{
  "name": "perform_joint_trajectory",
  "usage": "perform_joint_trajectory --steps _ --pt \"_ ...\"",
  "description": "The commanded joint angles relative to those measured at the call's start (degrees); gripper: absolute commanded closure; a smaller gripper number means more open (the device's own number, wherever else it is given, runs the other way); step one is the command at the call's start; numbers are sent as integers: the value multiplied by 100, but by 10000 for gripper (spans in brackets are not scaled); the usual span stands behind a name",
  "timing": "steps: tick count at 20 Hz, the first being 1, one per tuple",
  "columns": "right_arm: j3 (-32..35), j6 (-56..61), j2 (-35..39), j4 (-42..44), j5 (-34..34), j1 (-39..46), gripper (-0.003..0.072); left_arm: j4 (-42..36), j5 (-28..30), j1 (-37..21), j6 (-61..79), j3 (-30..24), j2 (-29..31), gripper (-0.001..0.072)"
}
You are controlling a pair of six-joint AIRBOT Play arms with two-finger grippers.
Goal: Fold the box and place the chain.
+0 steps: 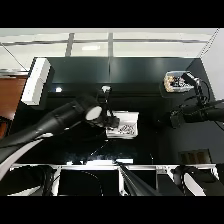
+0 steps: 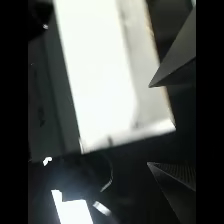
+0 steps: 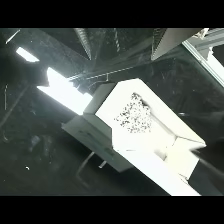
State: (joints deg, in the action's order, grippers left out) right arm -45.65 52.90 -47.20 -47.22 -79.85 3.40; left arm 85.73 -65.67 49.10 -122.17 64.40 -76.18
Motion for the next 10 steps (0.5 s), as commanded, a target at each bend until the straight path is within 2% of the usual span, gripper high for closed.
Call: perform_joint_trajectory --steps 1,4,7,9,10 --pt "-4 59 2 0 -105 11 243 35 -358 -428 1543 -258 791 170" --pt "-4 96 2 0 -210 11 243 26 -450 -1303 2286 -981 1602 171" --pt "-4 96 2 0 -223 9 243 -308 -422 -2173 3073 -1801 2072 170" --pt "-4 96 2 2 -219 7 243 -1661 -162 -2643 4601 -2310 2111 170" --pt "-4 96 2 2 -205 7 243 -2693 -260 -2754 6140 -2535 2090 171"
